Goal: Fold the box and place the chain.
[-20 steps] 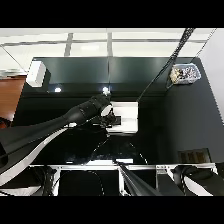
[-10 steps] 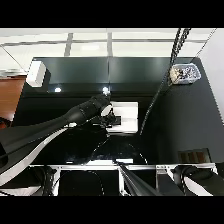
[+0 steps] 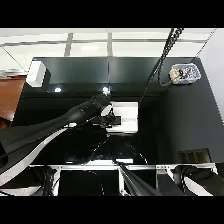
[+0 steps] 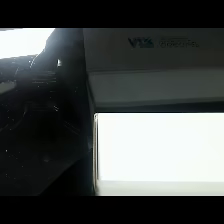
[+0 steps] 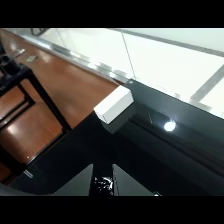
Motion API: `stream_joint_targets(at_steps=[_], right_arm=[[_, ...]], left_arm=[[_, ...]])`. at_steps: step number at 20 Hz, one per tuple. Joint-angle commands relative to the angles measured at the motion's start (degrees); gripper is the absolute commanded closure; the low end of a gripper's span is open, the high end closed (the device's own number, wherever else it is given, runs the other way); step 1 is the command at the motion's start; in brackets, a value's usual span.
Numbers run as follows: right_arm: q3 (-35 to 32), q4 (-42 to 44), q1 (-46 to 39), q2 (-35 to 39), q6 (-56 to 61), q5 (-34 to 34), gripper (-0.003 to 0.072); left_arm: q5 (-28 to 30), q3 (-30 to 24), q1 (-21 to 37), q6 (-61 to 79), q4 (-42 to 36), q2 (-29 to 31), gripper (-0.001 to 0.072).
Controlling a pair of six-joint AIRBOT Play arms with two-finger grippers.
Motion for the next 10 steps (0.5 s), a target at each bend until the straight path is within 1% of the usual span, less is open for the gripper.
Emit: stream_joint_targets(at_steps=[1,8,10], right_arm=[[-0.02,0.37,0.04,-0.04,-0.02,-0.04,0.0670],[-0.09,0.83,0.04,-0.11,-0.02,-0.26,0.0670],[-0.09,2.12,0.04,-0.42,-0.02,-0.87,0.0670]], left_arm=[[0.00,0.07,0.02,0.00,0.00,0.00,0.0678],[0.02,0.07,0.02,0.00,0.00,0.00,0.0678],[0.02,0.07,0.02,0.00,0.00,0.00,0.0678]])
